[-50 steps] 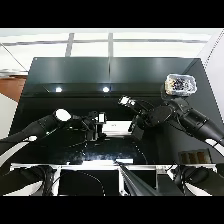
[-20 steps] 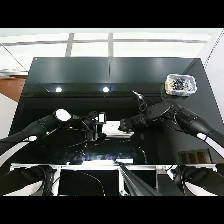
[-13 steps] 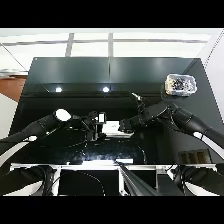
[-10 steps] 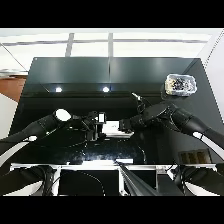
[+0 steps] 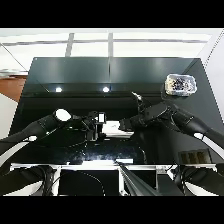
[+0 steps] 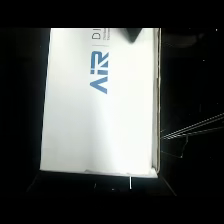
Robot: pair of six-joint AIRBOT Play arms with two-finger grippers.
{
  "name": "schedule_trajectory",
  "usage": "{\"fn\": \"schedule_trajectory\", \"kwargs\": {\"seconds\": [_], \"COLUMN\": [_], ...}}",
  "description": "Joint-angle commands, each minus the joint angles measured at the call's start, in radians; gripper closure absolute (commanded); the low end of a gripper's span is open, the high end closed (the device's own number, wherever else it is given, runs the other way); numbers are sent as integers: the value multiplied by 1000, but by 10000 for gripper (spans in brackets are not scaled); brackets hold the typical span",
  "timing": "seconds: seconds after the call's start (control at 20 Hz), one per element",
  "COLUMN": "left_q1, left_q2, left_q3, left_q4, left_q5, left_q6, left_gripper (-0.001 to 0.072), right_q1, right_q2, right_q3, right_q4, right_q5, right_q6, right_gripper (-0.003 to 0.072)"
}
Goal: Fold the box and place the chain.
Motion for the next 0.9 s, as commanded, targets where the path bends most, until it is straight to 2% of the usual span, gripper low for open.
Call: {"fn": "schedule_trajectory", "kwargs": {"seconds": [0.0,0.05,0.15,0.35,0.4,0.55,0.6,0.85], "left_q1": [5,6,12,48,61,77,76,23], "left_q2": [4,13,45,158,186,238,242,219], "left_q3": [0,0,0,1,3,27,34,108], "left_q4": [2,2,5,25,60,242,272,237], "left_q5": [5,3,3,-9,-47,-257,-291,-246], "left_q6": [-2,-5,-29,-208,-270,-433,-452,-459], "left_gripper": [253,187,11,0,0,0,0,1], "right_q1": [-41,-80,-187,-365,-398,-455,-461,-461], "right_q2": [61,93,172,288,300,304,304,304], "right_q3": [66,95,140,154,154,154,154,154], "right_q4": [-14,-40,-61,-78,-88,-93,-95,-114], "right_q5": [-137,-188,-253,-298,-308,-312,-303,-276], "right_q6": [-58,-59,-60,-60,-60,-61,-61,-61], "right_gripper": [657,656,656,657,657,656,656,657]}}
